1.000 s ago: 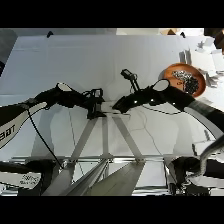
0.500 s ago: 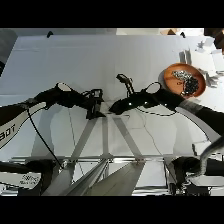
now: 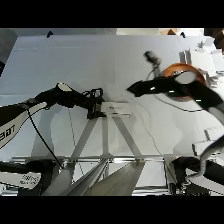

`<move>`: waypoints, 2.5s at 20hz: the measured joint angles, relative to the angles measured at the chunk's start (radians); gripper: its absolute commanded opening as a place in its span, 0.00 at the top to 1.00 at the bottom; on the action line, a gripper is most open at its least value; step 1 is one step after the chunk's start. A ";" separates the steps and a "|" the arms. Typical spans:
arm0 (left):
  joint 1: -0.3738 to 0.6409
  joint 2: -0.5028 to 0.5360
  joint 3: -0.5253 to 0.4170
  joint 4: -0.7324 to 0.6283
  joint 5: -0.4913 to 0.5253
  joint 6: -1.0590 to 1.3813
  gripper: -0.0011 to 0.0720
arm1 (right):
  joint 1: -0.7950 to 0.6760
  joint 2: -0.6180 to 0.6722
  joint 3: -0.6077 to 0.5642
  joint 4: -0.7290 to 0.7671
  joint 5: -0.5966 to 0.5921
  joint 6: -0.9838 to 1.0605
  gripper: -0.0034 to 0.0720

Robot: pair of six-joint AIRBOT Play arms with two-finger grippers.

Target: Fold the box and place the chain.

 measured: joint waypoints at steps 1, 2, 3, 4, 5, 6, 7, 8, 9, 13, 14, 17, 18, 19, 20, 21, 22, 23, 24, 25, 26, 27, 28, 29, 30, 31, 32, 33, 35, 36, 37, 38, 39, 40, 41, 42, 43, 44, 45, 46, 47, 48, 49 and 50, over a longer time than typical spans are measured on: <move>0.000 0.000 0.000 0.000 -0.001 0.000 0.45 | -0.047 0.036 0.000 -0.072 0.027 0.033 0.94; 0.000 0.000 0.000 0.000 0.000 0.001 0.45 | -0.088 0.065 0.000 -0.148 0.045 0.072 0.94; 0.000 0.000 0.000 0.000 0.000 0.002 0.45 | -0.128 0.090 0.000 -0.243 0.064 0.126 0.94; 0.000 0.000 0.000 0.000 -0.001 0.002 0.45 | -0.161 0.107 0.000 -0.342 0.079 0.185 0.94; 0.000 0.000 0.000 0.000 0.000 0.002 0.45 | -0.192 0.121 0.000 -0.447 0.091 0.255 0.94; 0.000 0.000 0.000 0.000 -0.001 0.002 0.45 | -0.216 0.129 0.000 -0.537 0.101 0.315 0.94; 0.000 0.000 0.000 0.000 0.000 0.002 0.45 | -0.237 0.136 0.000 -0.624 0.110 0.370 0.94; 0.000 0.000 0.000 0.000 -0.001 0.002 0.45 | -0.254 0.142 0.000 -0.689 0.118 0.412 0.94; 0.000 0.000 0.000 0.000 -0.001 0.002 0.45 | -0.266 0.145 0.000 -0.734 0.126 0.441 0.94; -0.003 0.000 0.000 0.000 0.003 0.002 0.97 | -0.288 0.151 0.000 -0.834 0.138 0.507 0.94; -0.003 0.000 0.000 0.000 0.006 0.002 0.97 | -0.291 0.152 0.000 -0.845 0.139 0.512 0.94; -0.004 0.014 0.000 0.002 0.009 -0.014 0.98 | -0.295 0.153 0.000 -0.865 0.134 0.527 0.94; -0.004 0.029 0.000 0.010 0.009 -0.042 0.98 | -0.295 0.153 0.000 -0.869 0.134 0.529 0.94; -0.004 0.047 0.000 0.026 0.012 -0.082 0.98 | -0.296 0.153 0.000 -0.872 0.134 0.530 0.94; -0.003 0.074 0.000 0.058 0.017 -0.140 0.98 | -0.296 0.153 0.000 -0.876 0.135 0.533 0.94; -0.003 0.108 0.000 0.109 0.023 -0.210 0.98 | -0.297 0.153 0.000 -0.876 0.135 0.534 0.94; -0.002 0.144 0.000 0.174 0.028 -0.281 0.98 | -0.296 0.153 0.000 -0.877 0.135 0.534 0.94; -0.002 0.183 0.000 0.252 0.032 -0.358 0.98 | -0.296 0.153 0.000 -0.878 0.134 0.534 0.94; -0.002 0.232 0.000 0.346 0.034 -0.450 0.98 | -0.296 0.153 0.000 -0.879 0.134 0.534 0.94; 0.000 0.278 0.000 0.436 0.037 -0.542 0.98 | -0.296 0.153 0.000 -0.879 0.134 0.534 0.94; 0.005 0.331 0.000 0.533 0.043 -0.644 0.98 | -0.296 0.153 0.000 -0.879 0.133 0.535 0.94; 0.016 0.385 0.000 0.620 0.061 -0.747 0.98 | -0.296 0.153 0.000 -0.880 0.133 0.535 0.94; 0.033 0.436 0.000 0.691 0.075 -0.836 0.98 | -0.296 0.153 0.000 -0.881 0.133 0.536 0.94; 0.061 0.490 0.000 0.753 0.098 -0.926 0.98 | -0.296 0.153 0.000 -0.882 0.133 0.536 0.94; 0.095 0.539 0.000 0.796 0.127 -1.003 0.98 | -0.296 0.153 0.000 -0.882 0.133 0.536 0.94; 0.142 0.588 0.000 0.834 0.160 -1.082 0.97 | -0.296 0.153 0.000 -0.882 0.133 0.536 0.94; 0.192 0.628 0.000 0.857 0.187 -1.150 0.97 | -0.296 0.153 0.000 -0.882 0.133 0.536 0.94; 0.253 0.663 0.000 0.874 0.223 -1.220 0.97 | -0.296 0.153 0.000 -0.882 0.133 0.536 0.94; 0.381 0.703 -0.002 0.874 0.282 -1.337 0.97 | -0.296 0.153 0.000 -0.882 0.133 0.536 0.94; 0.448 0.710 -0.005 0.842 0.312 -1.381 0.97 | -0.296 0.153 0.000 -0.882 0.133 0.536 0.94; 0.505 0.708 -0.012 0.801 0.340 -1.407 0.98 | -0.296 0.153 0.000 -0.882 0.133 0.536 0.94; 0.555 0.699 -0.023 0.754 0.372 -1.419 0.98 | -0.296 0.153 0.000 -0.882 0.133 0.536 0.94; 0.590 0.684 -0.038 0.717 0.407 -1.423 0.98 | -0.296 0.153 0.000 -0.882 0.133 0.536 0.94; 0.616 0.660 -0.056 0.687 0.447 -1.424 0.98 | -0.296 0.153 0.000 -0.882 0.133 0.536 0.94; 0.632 0.632 -0.074 0.665 0.486 -1.426 0.98 | -0.296 0.153 0.000 -0.882 0.133 0.536 0.94; 0.644 0.598 -0.090 0.648 0.517 -1.427 0.98 | -0.296 0.153 0.000 -0.882 0.133 0.536 0.94; 0.652 0.555 -0.105 0.635 0.540 -1.428 0.98 | -0.296 0.153 0.000 -0.882 0.133 0.536 0.94; 0.657 0.511 -0.114 0.628 0.562 -1.430 0.98 | -0.296 0.153 0.000 -0.882 0.133 0.536 0.94; 0.660 0.462 -0.121 0.624 0.579 -1.430 0.97 | -0.296 0.153 0.000 -0.882 0.133 0.536 0.94; 0.663 0.412 -0.127 0.623 0.595 -1.430 0.93 | -0.296 0.153 0.000 -0.882 0.133 0.536 0.94; 0.665 0.370 -0.131 0.624 0.611 -1.430 0.88 | -0.296 0.153 0.000 -0.882 0.133 0.536 0.94; 0.666 0.331 -0.134 0.624 0.629 -1.430 0.75 | -0.296 0.153 0.000 -0.882 0.133 0.536 0.94; 0.667 0.303 -0.135 0.627 0.638 -1.430 0.60 | -0.296 0.153 0.000 -0.882 0.133 0.536 0.94; 0.668 0.280 -0.137 0.632 0.650 -1.430 0.45 | -0.296 0.153 0.000 -0.882 0.133 0.536 0.94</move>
